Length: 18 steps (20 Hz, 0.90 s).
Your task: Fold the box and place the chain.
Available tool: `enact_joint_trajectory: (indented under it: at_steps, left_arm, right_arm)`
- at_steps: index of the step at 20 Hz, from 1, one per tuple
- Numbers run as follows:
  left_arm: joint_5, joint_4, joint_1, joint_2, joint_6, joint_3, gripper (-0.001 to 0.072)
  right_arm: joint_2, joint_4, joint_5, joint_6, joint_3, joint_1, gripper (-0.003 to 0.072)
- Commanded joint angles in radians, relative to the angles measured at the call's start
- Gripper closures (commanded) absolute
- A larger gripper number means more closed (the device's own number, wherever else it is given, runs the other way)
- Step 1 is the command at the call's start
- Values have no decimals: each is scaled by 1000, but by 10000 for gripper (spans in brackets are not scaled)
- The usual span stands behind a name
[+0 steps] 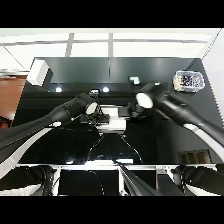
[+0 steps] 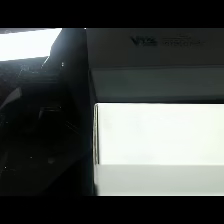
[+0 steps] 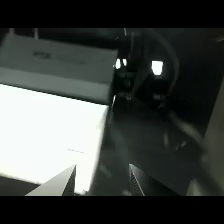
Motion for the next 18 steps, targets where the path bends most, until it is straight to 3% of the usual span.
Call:
enact_joint_trajectory:
  at_steps: [1,3,5,6,7,11,15,18]
  left_arm:
    - [0,0,1,0,0,0,678]
    - [0,0,1,0,0,0,678]
    - [-1,0,1,0,0,0,678]
    - [-1,0,1,0,0,0,678]
    - [-1,0,1,0,0,0,678]
    - [1,0,1,0,0,0,678]
    - [5,0,1,0,0,0,678]
    - [4,0,1,0,0,0,678]
  right_arm:
    - [163,-302,104,-49,0,-53,298]
    - [172,-621,111,-49,-5,-126,298]
    - [165,-697,-55,-48,-47,-276,292]
    - [155,-669,-159,-44,-74,-368,10]
    - [130,-623,-247,-33,-91,-467,-34]
    - [-34,-295,-516,-28,-55,-795,-33]
    - [-278,-77,-432,-241,168,-928,-27]
    - [-420,-67,-385,-286,317,-931,-2]
